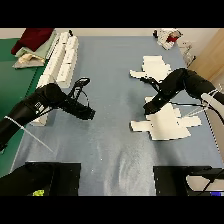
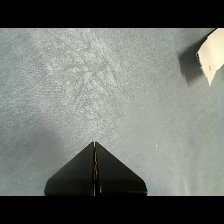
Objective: Fold the box.
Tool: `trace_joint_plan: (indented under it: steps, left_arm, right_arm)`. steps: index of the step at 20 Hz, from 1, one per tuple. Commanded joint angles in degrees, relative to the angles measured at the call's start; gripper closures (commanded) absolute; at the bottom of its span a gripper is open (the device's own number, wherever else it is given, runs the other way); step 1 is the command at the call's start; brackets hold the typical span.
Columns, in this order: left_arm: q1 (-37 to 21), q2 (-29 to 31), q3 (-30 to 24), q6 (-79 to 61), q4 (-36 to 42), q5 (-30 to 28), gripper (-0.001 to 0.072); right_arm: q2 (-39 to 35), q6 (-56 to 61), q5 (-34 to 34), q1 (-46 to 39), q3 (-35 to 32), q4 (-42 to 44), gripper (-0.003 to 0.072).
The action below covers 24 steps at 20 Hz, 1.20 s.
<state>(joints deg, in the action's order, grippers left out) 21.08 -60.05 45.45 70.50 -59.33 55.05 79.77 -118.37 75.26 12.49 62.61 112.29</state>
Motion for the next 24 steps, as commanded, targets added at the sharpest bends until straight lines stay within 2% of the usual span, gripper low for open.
trace_joint_plan:
  steps: [1,16,18,21,22,23,24]
  left_arm:
    - [0.0,0.0,0.0,0.0,0.0,0.0,0.0696]
    - [0.0,0.0,0.0,0.0,0.0,-0.4,0.0696]
    - [0.0,0.0,0.0,0.0,0.0,-1.4,0.0696]
    - [0.0,0.0,0.0,0.0,0.2,-1.7,0.0696]
    - [0.0,0.0,0.0,0.0,0.3,-1.8,0.0696]
    - [0.0,0.0,0.0,0.0,0.6,-2.4,0.0696]
    - [0.0,0.0,0.0,0.0,0.7,-3.1,0.0696]
  right_arm:
    - [0.0,0.0,0.0,0.0,0.0,0.0,0.0683]
    - [0.0,0.0,-0.3,0.0,0.0,0.0,0.0682]
    - [0.0,1.8,-0.2,0.0,0.0,0.8,0.0682]
    - [0.1,11.6,-1.6,0.0,0.0,1.3,0.0682]
    - [0.2,15.1,-1.8,0.0,0.0,1.2,0.0664]
    - [0.2,17.7,-2.0,0.0,0.1,0.8,0.0535]
    - [0.2,19.6,-1.3,-0.3,1.0,-0.3,0.0359]
